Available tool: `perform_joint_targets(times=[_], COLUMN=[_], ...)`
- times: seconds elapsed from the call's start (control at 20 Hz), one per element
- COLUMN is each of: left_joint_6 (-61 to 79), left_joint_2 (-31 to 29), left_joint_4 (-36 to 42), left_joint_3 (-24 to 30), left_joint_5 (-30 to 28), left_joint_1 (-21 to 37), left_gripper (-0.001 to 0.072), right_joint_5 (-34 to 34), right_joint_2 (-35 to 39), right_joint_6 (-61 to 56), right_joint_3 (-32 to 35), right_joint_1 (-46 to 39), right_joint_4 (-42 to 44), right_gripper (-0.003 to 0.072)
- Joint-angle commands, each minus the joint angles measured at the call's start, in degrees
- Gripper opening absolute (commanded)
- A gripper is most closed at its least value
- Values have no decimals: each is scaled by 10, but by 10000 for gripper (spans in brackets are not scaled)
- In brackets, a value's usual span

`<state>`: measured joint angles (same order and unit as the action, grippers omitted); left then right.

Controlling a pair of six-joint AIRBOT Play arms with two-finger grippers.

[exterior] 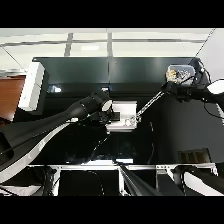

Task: Fold the box and place the chain.

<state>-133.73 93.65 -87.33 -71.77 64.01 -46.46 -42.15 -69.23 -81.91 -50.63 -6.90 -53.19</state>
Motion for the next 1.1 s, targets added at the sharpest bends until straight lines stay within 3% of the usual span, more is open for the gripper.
perform_joint_targets(times=[0.0, 0.15, 0.25, 0.5, 0.6, 0.7, 0.85, 1.05], left_joint_6=[0, 0, 0, 0, 0, 0, 0, 0], left_joint_2=[0, 0, 0, 0, 0, 0, 0, 0], left_joint_4=[0, 0, 0, 0, 0, 0, 0, 0], left_joint_3=[0, 0, 0, 0, 0, 0, 0, 0], left_joint_5=[3, 6, 7, 7, 7, 6, 6, 6], left_joint_1=[0, 0, 0, 0, 0, 0, 0, 0], left_gripper=[31, 31, 31, 31, 31, 31, 31, 31], right_joint_5=[91, 39, -3, 10, 26, 9, -46, -161], right_joint_2=[-96, -196, -246, -297, -297, -297, -283, -201], right_joint_6=[-69, -179, -188, -193, -192, -173, -118, -33], right_joint_3=[-57, -153, -204, -238, -238, -239, -239, -238], right_joint_1=[-18, -18, -18, -14, -14, -14, -14, -14], right_joint_4=[-80, -180, -195, -193, -193, -187, -180, -180], right_gripper=[677, 676, 676, 660, 418, 37, 23, 22])
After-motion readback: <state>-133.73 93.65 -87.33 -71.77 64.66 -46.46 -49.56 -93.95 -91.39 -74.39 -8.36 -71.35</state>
